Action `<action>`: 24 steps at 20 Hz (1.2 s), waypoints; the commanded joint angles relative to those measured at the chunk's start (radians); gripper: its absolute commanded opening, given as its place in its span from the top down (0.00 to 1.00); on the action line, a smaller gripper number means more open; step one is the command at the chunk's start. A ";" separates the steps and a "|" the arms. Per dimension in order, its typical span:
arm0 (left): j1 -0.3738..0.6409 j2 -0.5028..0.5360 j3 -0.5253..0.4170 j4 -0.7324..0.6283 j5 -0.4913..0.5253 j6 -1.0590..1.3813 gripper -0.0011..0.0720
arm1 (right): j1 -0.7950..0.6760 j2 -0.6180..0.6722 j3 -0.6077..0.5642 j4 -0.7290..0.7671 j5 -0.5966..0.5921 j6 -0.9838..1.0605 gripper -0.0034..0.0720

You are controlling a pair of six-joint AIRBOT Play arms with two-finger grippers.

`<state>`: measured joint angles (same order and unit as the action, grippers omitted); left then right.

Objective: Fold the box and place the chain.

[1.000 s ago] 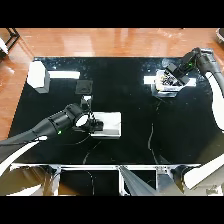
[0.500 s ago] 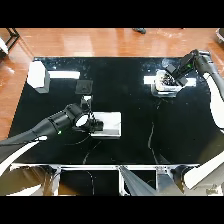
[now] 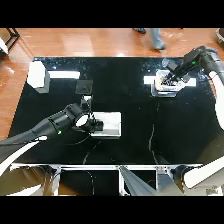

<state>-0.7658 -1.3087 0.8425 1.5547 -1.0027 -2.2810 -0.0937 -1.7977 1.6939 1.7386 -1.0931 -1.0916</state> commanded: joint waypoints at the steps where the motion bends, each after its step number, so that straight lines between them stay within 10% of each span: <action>1: 0.000 0.000 0.000 0.000 0.000 0.000 0.96 | -0.046 0.125 0.001 0.083 -0.007 -0.227 0.93; 15: 0.000 0.000 0.000 0.000 0.000 0.000 0.96 | -0.072 0.641 -0.004 0.286 -0.219 -0.567 0.93; 24: 0.000 0.000 0.000 0.000 -0.002 0.000 0.96 | 0.232 0.779 -0.106 0.288 -0.362 -0.599 0.93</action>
<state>-0.7658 -1.3087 0.8425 1.5547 -1.0035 -2.2810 0.0380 -1.0496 1.6104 2.0254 -1.4067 -1.6806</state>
